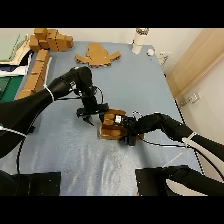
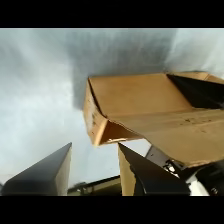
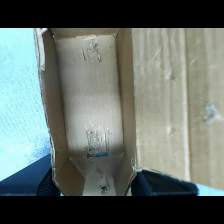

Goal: Fold the box.

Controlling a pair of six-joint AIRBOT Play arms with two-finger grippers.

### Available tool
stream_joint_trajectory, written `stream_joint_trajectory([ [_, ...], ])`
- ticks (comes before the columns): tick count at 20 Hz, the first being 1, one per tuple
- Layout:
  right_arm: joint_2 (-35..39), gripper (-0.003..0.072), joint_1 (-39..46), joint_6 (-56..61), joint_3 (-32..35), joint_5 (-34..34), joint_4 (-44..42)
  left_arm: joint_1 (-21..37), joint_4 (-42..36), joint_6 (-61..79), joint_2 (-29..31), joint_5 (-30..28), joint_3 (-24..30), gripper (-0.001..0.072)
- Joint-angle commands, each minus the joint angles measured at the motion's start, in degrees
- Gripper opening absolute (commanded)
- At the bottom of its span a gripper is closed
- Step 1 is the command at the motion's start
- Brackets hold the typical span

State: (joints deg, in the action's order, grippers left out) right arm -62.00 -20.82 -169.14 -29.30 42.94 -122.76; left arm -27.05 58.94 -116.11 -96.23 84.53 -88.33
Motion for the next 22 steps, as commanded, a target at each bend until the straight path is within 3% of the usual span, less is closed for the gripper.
stream_joint_trajectory([
  [1, 0.00, 0.0497, 0.02, 0.02, -0.02, 0.02, 0.00, 5.29, 1.55, 14.75, 0.02, -1.97, -0.04, 0.0436],
  [2, 0.00, 0.0497, 0.02, 0.02, -0.02, 0.02, -0.02, 6.45, 4.15, 19.23, 0.02, -2.69, -0.04, 0.0292],
  [3, 0.00, 0.0497, 0.02, 0.02, -0.02, 0.02, 0.00, 7.28, 6.27, 25.86, 0.02, -3.85, -0.04, 0.0003],
  [6, 0.00, 0.0497, 0.02, 0.02, -0.02, 0.02, -0.02, 7.80, 6.80, 53.31, 0.02, -5.60, -0.04, 0.0012],
  [9, 0.00, 0.0497, 0.02, 0.04, -0.02, 0.04, -0.02, 6.43, 6.05, 64.67, 0.59, -9.25, 1.84, 0.0009],
  [13, 0.00, 0.0497, 0.02, 0.02, -0.02, 0.04, 0.00, 2.99, 2.93, 74.86, 5.03, -18.25, 13.81, 0.0007],
  [16, 0.00, 0.0497, 0.02, 0.04, -0.02, 0.02, 0.00, 4.83, -7.87, 89.35, 9.25, -25.20, 25.57, 0.0010],
  [18, 0.00, 0.0497, 0.02, 0.02, -0.02, 0.02, 0.00, 5.33, -13.57, 106.47, 11.30, -27.04, 31.50, 0.0017],
  [19, 0.00, 0.0497, 0.02, 0.02, -0.02, 0.04, -0.02, 5.31, -16.35, 112.69, 11.96, -27.17, 33.40, 0.0208],
  [20, 0.00, 0.0497, 0.02, 0.02, -0.02, 0.02, -0.02, 5.31, -18.88, 117.24, 12.31, -27.61, 34.64, 0.0553],
  [21, 0.00, 0.0497, 0.02, 0.02, -0.02, 0.02, -0.02, 5.31, -20.46, 120.87, 12.37, -27.93, 35.47, 0.0605],
  [22, 0.00, 0.0497, 0.02, 0.02, -0.02, 0.02, -0.02, 5.31, -21.11, 123.10, 12.41, -28.30, 35.98, 0.0607],
])
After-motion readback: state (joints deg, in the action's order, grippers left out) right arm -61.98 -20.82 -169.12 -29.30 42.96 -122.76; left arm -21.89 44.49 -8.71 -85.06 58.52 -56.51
